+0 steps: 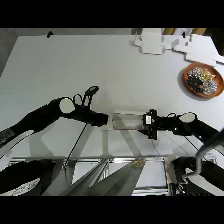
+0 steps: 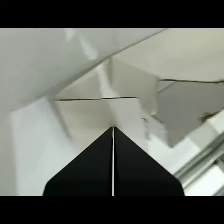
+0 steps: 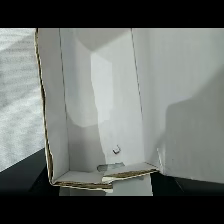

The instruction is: Fold the box and place the chain.

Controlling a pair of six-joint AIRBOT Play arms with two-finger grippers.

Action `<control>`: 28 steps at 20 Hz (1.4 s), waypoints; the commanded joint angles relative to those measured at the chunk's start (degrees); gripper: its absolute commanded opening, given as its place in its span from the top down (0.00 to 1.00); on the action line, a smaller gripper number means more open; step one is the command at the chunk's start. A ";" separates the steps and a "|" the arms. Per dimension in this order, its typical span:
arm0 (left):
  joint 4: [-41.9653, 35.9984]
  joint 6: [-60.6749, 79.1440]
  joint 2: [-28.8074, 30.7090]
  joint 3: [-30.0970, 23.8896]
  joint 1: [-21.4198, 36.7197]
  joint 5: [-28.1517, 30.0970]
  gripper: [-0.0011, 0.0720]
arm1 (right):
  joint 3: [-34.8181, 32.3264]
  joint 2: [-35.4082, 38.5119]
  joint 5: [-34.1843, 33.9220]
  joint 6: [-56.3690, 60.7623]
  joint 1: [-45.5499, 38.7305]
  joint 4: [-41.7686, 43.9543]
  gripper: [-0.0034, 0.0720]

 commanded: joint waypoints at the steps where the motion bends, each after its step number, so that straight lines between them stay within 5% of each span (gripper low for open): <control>1: 12.76 -12.87 0.46 -0.37 0.46 -1.05 0.98 | 0.00 0.00 0.00 0.02 0.00 0.00 0.41; 9: 4.59 -7.39 -5.53 -1.70 -0.33 2.49 0.97 | 0.00 0.00 0.02 0.02 0.00 0.00 0.41; 16: -2.23 -0.35 -0.46 -1.62 -0.68 4.02 0.97 | 0.00 0.00 0.02 0.02 0.00 0.00 0.41; 21: -6.19 2.78 1.18 -1.51 -1.49 5.14 0.67 | 0.00 0.00 0.02 0.02 0.00 0.00 0.41; 28: -7.58 4.39 1.18 -1.51 -2.71 6.36 0.66 | 0.00 0.00 0.00 0.02 0.00 0.00 0.41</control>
